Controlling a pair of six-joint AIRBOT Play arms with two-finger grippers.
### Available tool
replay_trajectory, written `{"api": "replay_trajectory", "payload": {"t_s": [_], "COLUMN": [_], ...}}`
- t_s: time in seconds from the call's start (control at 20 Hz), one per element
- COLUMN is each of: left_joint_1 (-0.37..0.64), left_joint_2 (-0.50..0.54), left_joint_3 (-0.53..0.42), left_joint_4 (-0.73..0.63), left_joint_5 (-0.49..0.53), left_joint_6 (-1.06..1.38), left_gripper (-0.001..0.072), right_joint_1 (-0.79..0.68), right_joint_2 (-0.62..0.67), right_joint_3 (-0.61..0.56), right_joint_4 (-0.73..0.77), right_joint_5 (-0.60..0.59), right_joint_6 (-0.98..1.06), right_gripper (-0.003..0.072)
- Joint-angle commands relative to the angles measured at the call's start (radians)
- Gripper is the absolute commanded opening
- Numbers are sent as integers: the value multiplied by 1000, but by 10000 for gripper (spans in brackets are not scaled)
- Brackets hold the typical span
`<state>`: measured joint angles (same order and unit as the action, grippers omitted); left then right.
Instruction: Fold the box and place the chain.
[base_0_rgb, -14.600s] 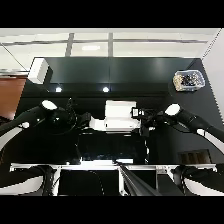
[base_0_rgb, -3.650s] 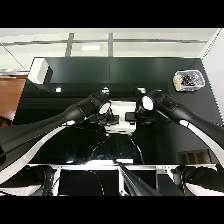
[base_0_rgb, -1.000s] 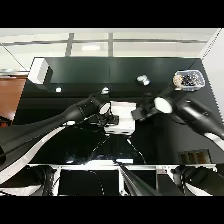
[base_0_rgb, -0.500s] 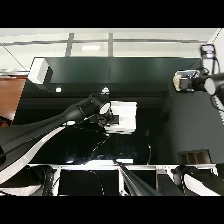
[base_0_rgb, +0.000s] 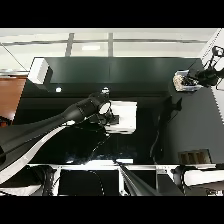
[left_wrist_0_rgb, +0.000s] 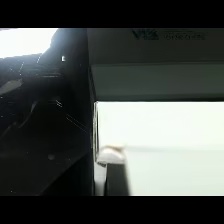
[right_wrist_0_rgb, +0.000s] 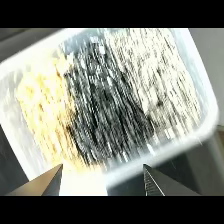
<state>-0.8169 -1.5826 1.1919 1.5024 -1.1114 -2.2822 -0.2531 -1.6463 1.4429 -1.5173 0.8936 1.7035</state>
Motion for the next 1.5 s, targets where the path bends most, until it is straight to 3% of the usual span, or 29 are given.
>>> {"api": "replay_trajectory", "payload": {"t_s": [0.0, 0.4, 0.6, 0.65, 0.85, 1.1, 1.35, 1.45], "left_joint_1": [2, 2, 2, 2, 2, 2, 2, 2], "left_joint_2": [0, 0, 0, 0, 0, 0, 0, 0], "left_joint_3": [0, 0, 0, 0, 0, 0, 0, 0], "left_joint_4": [1, 0, -1, -1, -1, -1, 0, -1], "left_joint_5": [2, 2, -9, -14, -20, -20, -20, -20], "left_joint_6": [0, 0, 0, 0, 0, 0, 0, 0], "left_gripper": [25, 25, 25, 26, 26, 25, 26, 26], "right_joint_1": [-10, -9, -11, -11, -9, -11, -11, -11], "right_joint_2": [-124, -222, -223, -219, -125, 94, 333, 421], "right_joint_3": [124, 152, 152, 153, 153, 153, 138, 111], "right_joint_4": [21, 17, -9, -9, -36, -48, 68, 142], "right_joint_5": [6, 6, -9, 10, 27, 31, 77, 163], "right_joint_6": [-12, -14, 18, 20, -8, -105, -105, -183], "right_gripper": [557, 549, 61, 8, 7, 7, 5, 5]}}
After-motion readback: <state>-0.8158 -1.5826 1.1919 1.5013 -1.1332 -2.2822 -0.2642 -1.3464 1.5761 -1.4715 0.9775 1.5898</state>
